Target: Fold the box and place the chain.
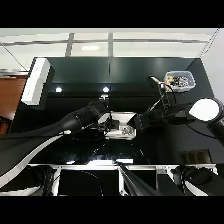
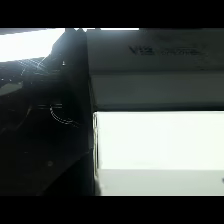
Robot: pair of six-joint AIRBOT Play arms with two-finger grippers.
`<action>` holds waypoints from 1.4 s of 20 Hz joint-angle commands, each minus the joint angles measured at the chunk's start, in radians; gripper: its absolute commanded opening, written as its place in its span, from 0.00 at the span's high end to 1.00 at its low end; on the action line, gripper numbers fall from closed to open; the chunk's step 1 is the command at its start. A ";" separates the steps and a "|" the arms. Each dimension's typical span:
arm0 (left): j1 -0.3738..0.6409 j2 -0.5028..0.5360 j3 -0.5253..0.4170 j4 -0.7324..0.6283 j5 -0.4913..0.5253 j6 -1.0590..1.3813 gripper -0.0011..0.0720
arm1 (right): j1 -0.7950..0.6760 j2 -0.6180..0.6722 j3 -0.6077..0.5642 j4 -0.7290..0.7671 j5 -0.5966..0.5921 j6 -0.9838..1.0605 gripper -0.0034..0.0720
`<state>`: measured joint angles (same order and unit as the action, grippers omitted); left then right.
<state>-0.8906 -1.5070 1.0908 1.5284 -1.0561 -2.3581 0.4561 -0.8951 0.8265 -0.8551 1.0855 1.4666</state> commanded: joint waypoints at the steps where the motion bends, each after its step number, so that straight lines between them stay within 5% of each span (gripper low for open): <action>1: 0.001 0.000 0.000 0.000 0.000 0.000 0.95 | -0.097 0.008 0.004 -0.055 0.035 0.006 0.46; 5: 0.001 0.000 0.000 0.000 -0.001 0.000 0.95 | -0.332 0.034 -0.002 -0.325 0.036 0.000 0.46; 9: 0.001 0.000 0.000 0.000 -0.001 0.000 0.95 | -0.443 0.005 -0.166 -0.695 -0.359 0.291 0.46; 10: 0.001 0.000 0.000 0.000 0.000 0.000 0.95 | -0.457 -0.032 -0.187 -0.701 -0.446 0.319 0.37; 11: 0.001 0.000 0.000 0.000 0.000 0.000 0.95 | -0.463 -0.093 -0.183 -0.678 -0.514 0.318 0.02; 14: 0.001 0.000 0.000 0.000 0.000 0.000 0.95 | -0.464 -0.310 -0.067 -0.591 -0.580 0.317 0.02; 21: 0.001 0.000 0.000 0.000 0.000 0.000 0.95 | -0.463 -0.685 0.262 -0.435 -0.457 0.317 0.03; 22: 0.001 0.000 0.000 0.000 0.000 0.000 0.95 | -0.463 -0.691 0.265 -0.435 -0.453 0.317 0.10; 24: 0.001 0.000 0.000 0.000 0.000 0.000 0.95 | -0.465 -0.692 0.265 -0.439 -0.444 0.307 0.43; 25: 0.001 0.000 0.000 0.000 0.000 0.000 0.95 | -0.465 -0.692 0.265 -0.439 -0.434 0.291 0.74; 26: 0.001 0.000 0.000 0.000 0.000 0.000 0.95 | -0.464 -0.692 0.265 -0.439 -0.429 0.275 0.92; 28: 0.001 0.000 0.000 0.000 0.000 0.000 0.95 | -0.463 -0.674 0.265 -0.438 -0.391 0.253 0.94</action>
